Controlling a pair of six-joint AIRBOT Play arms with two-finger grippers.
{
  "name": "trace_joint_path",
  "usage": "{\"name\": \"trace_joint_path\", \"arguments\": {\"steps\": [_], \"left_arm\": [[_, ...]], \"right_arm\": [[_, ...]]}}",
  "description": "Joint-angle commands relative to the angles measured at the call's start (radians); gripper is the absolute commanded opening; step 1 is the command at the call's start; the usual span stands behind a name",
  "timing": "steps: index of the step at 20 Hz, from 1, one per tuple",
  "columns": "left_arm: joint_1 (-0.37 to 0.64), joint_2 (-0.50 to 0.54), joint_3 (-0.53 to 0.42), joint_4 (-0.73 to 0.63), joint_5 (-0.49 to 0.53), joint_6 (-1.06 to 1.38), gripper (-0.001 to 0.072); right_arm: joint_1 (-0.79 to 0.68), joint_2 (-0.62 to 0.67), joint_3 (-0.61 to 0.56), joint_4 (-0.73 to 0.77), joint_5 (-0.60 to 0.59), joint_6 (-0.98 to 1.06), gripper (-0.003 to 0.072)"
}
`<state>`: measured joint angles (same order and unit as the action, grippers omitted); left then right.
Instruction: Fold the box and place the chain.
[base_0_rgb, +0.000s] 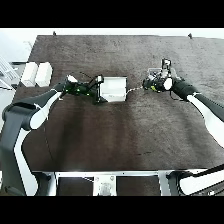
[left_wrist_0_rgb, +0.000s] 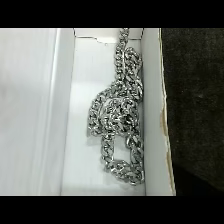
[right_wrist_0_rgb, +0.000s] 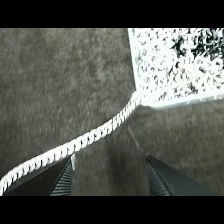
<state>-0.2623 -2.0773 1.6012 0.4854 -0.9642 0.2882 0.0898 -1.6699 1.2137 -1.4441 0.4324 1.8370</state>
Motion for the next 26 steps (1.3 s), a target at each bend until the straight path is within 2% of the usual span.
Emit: {"name": "trace_joint_path", "arguments": {"steps": [1,3,5,7,9,10,12,16,23,26], "left_arm": [[0.001,-0.001,0.0,0.0,0.003,0.0,0.0415],[0.001,-0.001,0.0,0.0,0.003,0.0,0.0415],[0.001,-0.001,0.0,0.0,0.002,0.0,0.0415],[0.001,-0.001,0.0,0.0,0.002,0.0,0.0415],[0.001,-0.001,0.0,0.0,0.002,0.0,0.0415],[0.001,-0.001,0.0,0.0,0.002,0.0,0.0416],[0.001,-0.001,0.0,0.0,0.0,0.0,0.0415],[0.001,-0.001,0.0,0.0,-0.002,0.0,0.0415],[0.001,-0.001,0.0,0.0,-0.002,0.0,0.0415],[0.001,-0.001,0.0,0.0,-0.002,0.0,0.0415]], "right_arm": [[-0.008,-0.044,0.0,0.09,-0.103,-0.066,0.0506],[-0.008,-0.065,0.011,0.148,-0.12,-0.119,0.0446],[-0.015,-0.098,0.03,0.176,-0.125,-0.13,0.0443],[-0.017,-0.128,0.053,0.208,-0.131,-0.152,0.034],[-0.017,-0.137,0.063,0.206,-0.175,-0.166,0.0174],[-0.017,-0.136,0.066,0.207,-0.197,-0.17,0.0026],[-0.013,-0.113,0.073,0.206,-0.179,-0.17,0.0012],[-0.003,0.037,0.066,0.201,0.016,-0.171,0.001],[0.117,0.447,0.06,0.043,0.023,-0.17,0.0009],[0.198,0.553,0.061,0.0,-0.009,-0.17,0.0009]]}}
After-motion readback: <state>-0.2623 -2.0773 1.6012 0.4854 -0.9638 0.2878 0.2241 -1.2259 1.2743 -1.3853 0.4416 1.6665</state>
